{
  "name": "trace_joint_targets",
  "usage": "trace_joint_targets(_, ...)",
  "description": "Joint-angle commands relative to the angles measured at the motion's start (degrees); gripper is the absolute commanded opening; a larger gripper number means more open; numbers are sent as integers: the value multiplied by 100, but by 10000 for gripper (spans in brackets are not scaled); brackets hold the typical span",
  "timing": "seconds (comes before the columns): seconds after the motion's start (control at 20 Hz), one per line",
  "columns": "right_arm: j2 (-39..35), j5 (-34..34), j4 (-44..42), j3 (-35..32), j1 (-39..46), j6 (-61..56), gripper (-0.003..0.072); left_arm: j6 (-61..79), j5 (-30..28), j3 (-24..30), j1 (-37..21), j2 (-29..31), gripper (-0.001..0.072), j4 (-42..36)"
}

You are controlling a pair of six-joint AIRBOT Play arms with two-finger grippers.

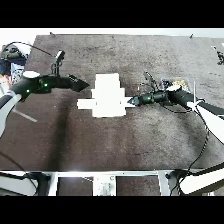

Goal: Fold the box and place the chain.

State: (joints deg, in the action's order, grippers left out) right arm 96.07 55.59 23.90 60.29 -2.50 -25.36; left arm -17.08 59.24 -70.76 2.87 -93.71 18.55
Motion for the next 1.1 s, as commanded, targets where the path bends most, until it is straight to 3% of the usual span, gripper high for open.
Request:
trace_joint_targets(0.0, -4, -17, 28, 7, -4, 81, 9, -811, 994, -1200, 42, -962, 621, 706)
trace_joint_targets(0.1, -4, -15, 26, 7, -4, 79, 9, -1102, 1307, -1670, 111, -1333, 621, 970)
trace_joint_targets(0.35, -4, -11, 31, 7, -4, 101, 9, -1292, 1314, -2367, 350, -1956, 621, 1156)
trace_joint_targets(0.75, -9, -9, 31, 7, -4, 122, 9, -1390, 1397, -2758, 601, -2498, 610, 1093)
trace_joint_targets(0.85, -9, -9, 37, 7, -4, 144, 9, -1119, 1661, -2756, 603, -2555, 528, 837)
trace_joint_targets(0.95, -9, -11, 35, 7, -4, 142, 9, -984, 1836, -2756, 601, -2555, 514, 669)
trace_joint_targets(1.0, -9, -11, 35, 7, -4, 142, 9, -984, 1847, -2756, 601, -2555, 415, 688)
trace_joint_targets(1.05, -9, -11, 35, 7, -7, 140, 9, -984, 1836, -2756, 601, -2555, 414, 745)
